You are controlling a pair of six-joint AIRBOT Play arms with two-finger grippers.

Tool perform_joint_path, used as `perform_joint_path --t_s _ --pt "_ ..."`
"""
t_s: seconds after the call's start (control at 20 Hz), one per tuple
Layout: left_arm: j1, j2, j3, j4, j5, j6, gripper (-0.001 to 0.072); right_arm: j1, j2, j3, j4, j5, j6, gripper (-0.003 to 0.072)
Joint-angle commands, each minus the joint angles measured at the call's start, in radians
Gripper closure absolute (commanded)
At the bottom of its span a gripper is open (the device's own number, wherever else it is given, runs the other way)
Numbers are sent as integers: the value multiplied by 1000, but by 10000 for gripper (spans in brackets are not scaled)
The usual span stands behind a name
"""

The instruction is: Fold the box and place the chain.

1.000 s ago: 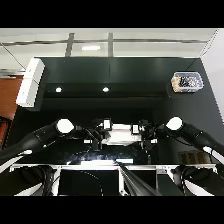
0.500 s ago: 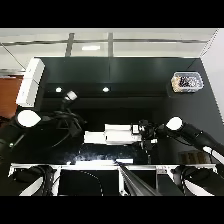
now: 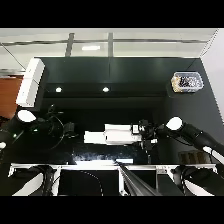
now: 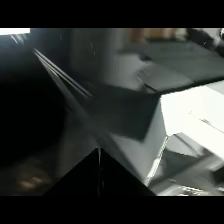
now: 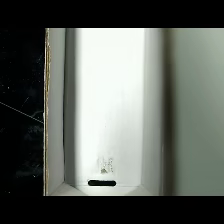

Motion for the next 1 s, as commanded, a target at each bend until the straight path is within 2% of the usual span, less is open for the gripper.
perform_joint_path --t_s 0.0,0.15,0.25,0.4,0.45,0.5,0.55,0.6,0.65,0.75,0.95 --pt "-69 -127 -13 -173 43 47 685 1 1 1 0 0 0 463" --pt "-201 -171 -12 -353 54 196 686 1 1 1 0 1 0 463" --pt "-274 -169 -11 -369 101 193 685 1 1 1 0 0 0 463" --pt "-294 -140 -10 -367 127 193 676 1 1 1 0 1 10 463" --pt "-288 -117 -10 -367 132 193 604 1 1 1 0 2 14 463" --pt "-281 -92 -9 -366 129 194 489 1 1 1 0 2 14 463" --pt "-276 -61 -7 -359 126 195 247 1 1 1 0 1 14 463" --pt "-276 -29 -7 -354 113 216 34 1 1 1 0 1 14 463" --pt "-278 0 -7 -340 100 223 1 1 1 1 0 1 14 463" --pt "-300 52 -7 -304 98 222 2 1 1 1 0 0 14 463" --pt "-403 84 -7 -276 215 176 4 1 1 1 0 -4 14 463"
